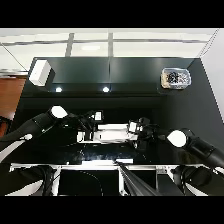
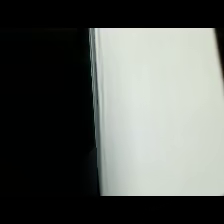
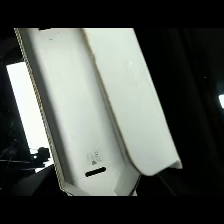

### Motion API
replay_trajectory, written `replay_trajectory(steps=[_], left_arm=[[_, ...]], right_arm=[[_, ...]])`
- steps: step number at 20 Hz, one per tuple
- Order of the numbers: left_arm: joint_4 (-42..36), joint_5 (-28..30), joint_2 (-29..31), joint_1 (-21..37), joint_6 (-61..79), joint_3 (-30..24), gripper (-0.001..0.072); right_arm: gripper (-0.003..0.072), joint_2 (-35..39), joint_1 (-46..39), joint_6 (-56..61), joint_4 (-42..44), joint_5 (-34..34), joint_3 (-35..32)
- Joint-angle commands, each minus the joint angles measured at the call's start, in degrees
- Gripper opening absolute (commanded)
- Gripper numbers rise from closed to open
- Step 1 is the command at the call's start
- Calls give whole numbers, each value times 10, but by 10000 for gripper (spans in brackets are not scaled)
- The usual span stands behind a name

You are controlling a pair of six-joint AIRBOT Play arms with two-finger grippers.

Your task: Fold the box and place the chain.

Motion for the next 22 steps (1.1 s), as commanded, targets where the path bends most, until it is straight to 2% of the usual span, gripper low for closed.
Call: replay_trajectory(steps=[1, 2, 5, 9, 14, 17, 22], left_arm=[[0, 0, 0, 0, 0, 0, 25], [0, 0, 0, 0, 0, 0, 26], [0, 1, 0, 0, 0, 0, 25], [0, 1, 0, 0, 0, 0, 25], [0, 1, 0, 0, 0, 0, 25], [0, 1, 0, 0, 0, 0, 25], [0, 1, 0, 0, 0, 0, 26]], right_arm=[[666, -30, -36, -116, 49, 53, 1], [666, -39, -55, -142, 72, 60, 1], [666, -71, -91, -295, 230, 94, 3], [666, -112, -90, -340, 257, 108, 5], [666, -131, -87, -338, 239, 106, 7], [665, -138, -71, -271, 177, 82, 14], [665, -146, -58, -254, 152, 81, 21]])
